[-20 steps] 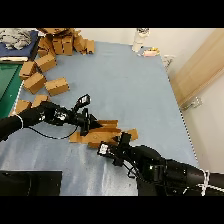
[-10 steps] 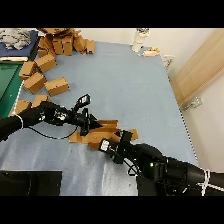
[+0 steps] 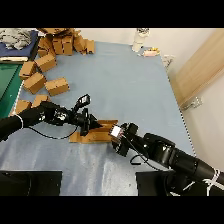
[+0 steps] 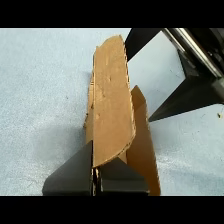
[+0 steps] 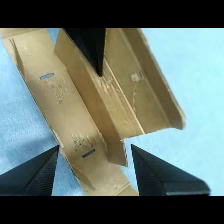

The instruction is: Fold the box.

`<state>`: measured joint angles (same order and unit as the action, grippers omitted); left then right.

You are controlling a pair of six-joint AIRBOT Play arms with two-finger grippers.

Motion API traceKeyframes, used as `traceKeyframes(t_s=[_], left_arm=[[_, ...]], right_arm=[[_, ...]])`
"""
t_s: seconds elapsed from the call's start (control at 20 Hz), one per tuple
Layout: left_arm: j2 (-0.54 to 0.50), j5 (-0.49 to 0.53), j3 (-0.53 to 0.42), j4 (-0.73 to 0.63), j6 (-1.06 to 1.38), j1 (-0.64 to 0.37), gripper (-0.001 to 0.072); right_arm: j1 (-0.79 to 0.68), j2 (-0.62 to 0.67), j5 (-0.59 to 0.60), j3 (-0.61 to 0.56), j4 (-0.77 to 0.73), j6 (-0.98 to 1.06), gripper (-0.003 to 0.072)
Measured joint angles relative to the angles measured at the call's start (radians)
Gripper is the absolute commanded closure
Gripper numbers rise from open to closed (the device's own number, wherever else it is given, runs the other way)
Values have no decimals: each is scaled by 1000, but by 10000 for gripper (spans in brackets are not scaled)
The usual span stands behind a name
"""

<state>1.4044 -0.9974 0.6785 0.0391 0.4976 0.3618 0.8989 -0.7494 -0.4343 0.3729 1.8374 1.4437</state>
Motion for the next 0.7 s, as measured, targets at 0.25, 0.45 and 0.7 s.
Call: traceKeyframes(t_s=[0.25, 0.45, 0.7], left_arm=[[0, 0, 0, 0, 0, 0, 698], [0, 0, 0, 0, 0, 0, 698], [0, 0, 0, 0, 0, 0, 698]], right_arm=[[-225, 2, -6, -1, -580, -646, -34], [-455, -79, -199, 25, -1054, -1244, -34], [-591, -262, -415, 111, -1294, -1627, -34]])
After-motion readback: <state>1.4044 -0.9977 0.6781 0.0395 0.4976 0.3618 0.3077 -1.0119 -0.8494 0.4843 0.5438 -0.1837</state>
